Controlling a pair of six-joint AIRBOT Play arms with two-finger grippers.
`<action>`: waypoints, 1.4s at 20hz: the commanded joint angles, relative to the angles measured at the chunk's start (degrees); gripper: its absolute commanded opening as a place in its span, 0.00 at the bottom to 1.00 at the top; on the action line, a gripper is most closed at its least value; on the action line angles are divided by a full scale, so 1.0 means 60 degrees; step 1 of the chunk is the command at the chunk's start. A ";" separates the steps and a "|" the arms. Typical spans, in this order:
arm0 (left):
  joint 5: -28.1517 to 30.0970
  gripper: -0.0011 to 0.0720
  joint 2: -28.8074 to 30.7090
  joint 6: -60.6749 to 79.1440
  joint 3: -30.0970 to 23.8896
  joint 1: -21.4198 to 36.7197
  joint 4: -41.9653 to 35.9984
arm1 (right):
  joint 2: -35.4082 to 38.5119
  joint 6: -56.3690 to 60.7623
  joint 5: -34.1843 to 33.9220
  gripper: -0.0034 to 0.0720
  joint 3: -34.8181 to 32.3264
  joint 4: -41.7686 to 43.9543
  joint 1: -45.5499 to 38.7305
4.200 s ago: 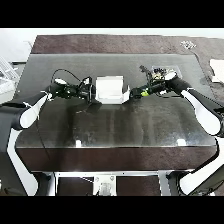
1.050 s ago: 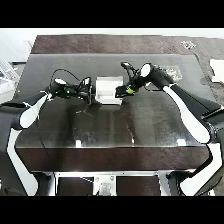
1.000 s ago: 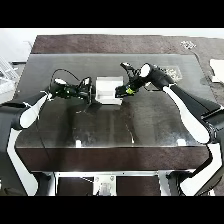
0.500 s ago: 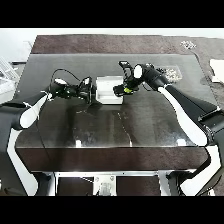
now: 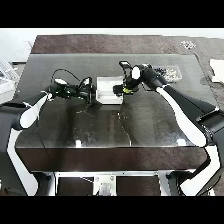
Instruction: Fold the box and place the chain.
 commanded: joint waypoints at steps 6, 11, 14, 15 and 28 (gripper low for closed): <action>0.0044 0.74 0.0004 0.0015 0.0000 0.0011 -0.0004 | -0.0004 0.0506 0.0477 0.60 0.0004 -0.0146 0.0015; 0.0040 0.74 0.0004 0.0011 0.0000 0.0011 -0.0004 | -0.0004 0.0503 0.0470 0.45 0.0000 0.0036 0.0036; 0.0040 0.74 0.0004 0.0011 0.0000 0.0011 -0.0004 | -0.0025 0.0681 0.0474 0.43 0.0000 0.0036 0.0036; 0.0040 0.74 0.0004 0.0011 0.0000 0.0011 -0.0004 | -0.0036 0.0710 0.0470 0.42 0.0000 0.0036 0.0036; 0.0040 0.74 0.0004 0.0015 0.0000 0.0011 -0.0007 | -0.0251 0.1035 0.0470 0.06 0.0000 0.0004 0.0248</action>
